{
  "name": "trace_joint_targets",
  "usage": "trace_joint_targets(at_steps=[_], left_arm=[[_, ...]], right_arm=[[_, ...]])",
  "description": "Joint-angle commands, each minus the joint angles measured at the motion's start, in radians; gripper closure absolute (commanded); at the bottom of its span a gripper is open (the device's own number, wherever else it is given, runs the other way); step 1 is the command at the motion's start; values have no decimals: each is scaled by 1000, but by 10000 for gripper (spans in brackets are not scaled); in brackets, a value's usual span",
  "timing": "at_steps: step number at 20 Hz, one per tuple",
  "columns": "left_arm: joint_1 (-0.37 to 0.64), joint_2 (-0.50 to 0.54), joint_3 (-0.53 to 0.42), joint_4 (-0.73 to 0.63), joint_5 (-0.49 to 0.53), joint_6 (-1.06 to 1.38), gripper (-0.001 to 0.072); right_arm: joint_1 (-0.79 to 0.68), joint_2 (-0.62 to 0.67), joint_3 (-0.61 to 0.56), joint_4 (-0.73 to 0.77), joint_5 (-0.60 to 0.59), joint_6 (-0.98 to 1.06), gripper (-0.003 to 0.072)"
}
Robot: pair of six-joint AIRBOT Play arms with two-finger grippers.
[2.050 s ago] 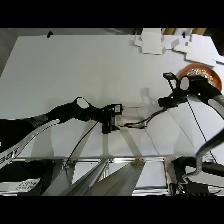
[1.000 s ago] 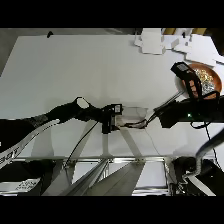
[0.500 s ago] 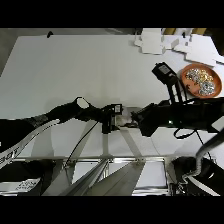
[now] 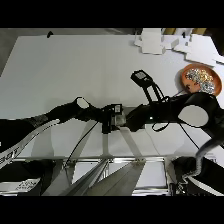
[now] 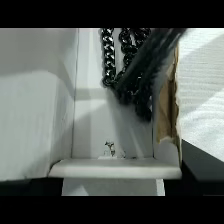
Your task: Fold the box and place the chain.
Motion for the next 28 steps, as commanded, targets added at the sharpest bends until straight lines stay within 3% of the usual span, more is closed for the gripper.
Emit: trace_joint_targets(at_steps=[1, 4, 7, 11, 16, 23, 24, 26, 28], left_arm=[[1, 1, 0, 0, 0, 0, 498], [1, 1, 0, 0, 0, 0, 498], [1, 1, 0, 0, 0, 0, 498], [1, 1, 0, 0, 0, 0, 498], [1, 1, 0, 0, 0, 1, 498], [1, 1, 0, 0, 0, 0, 498], [1, 1, 0, 0, 0, 0, 498], [1, 1, 0, 0, 0, 0, 498], [1, 1, 0, 0, 0, 0, 498]], right_arm=[[2, -40, 2, -27, 35, 4, 562], [-28, -37, 45, -29, 94, -59, 562], [-147, -37, 105, -65, 187, -85, 562], [-323, -50, 101, -195, 252, -104, 563], [-431, -100, 41, -215, 189, -135, 582], [-441, -198, -90, -275, 52, -188, 571], [-441, -213, -93, -301, 48, -188, 554], [-441, -244, -93, -344, 47, -188, 419], [-447, -277, -93, -364, 47, -187, 415]])
